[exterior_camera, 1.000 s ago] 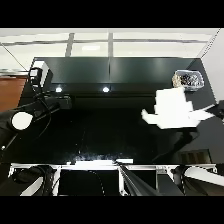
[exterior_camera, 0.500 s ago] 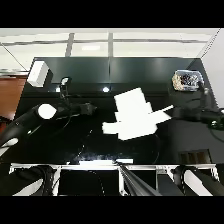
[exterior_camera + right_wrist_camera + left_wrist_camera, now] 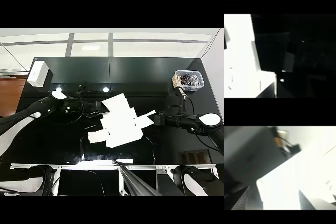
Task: Fold the box and place the chain.
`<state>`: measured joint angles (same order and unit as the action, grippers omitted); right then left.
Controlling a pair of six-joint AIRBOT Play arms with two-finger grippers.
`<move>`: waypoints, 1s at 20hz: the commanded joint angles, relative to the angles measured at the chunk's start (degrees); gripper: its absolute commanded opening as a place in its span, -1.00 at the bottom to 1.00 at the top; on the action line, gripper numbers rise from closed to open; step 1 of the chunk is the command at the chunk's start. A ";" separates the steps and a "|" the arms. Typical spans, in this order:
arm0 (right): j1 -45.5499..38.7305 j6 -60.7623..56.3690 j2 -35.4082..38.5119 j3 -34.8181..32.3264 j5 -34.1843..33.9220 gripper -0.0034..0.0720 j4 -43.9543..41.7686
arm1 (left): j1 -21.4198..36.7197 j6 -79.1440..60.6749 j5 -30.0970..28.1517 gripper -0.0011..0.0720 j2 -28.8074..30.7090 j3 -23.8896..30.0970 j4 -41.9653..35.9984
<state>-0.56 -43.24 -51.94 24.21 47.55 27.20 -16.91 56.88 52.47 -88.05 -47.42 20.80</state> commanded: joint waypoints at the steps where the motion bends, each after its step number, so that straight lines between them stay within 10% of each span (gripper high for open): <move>1: 0.92 -0.02 0.11 -0.20 -0.92 -0.86 -0.17 | 1.18 -7.50 9.14 0.95 -5.44 -0.61 -6.29; 5: 0.94 -0.02 0.11 -0.17 -0.92 -0.86 -0.17 | 1.18 -21.51 19.87 0.90 -9.86 -0.90 -9.88; 15: 0.94 0.00 0.11 -0.17 -0.33 -0.86 2.03 | -0.96 -25.59 20.37 0.32 -12.81 -6.45 -2.51; 17: 0.92 0.00 0.11 -0.17 -0.24 -0.86 2.34 | -0.96 -25.68 21.75 -0.25 -12.81 -7.30 -1.11; 20: 0.94 0.17 0.11 -0.17 -0.24 -0.86 3.45 | -0.96 -28.48 25.14 -0.58 -12.81 -8.33 0.22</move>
<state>0.34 -43.11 -51.88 24.05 47.16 29.56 -17.80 30.52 74.72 -100.73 -54.72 19.22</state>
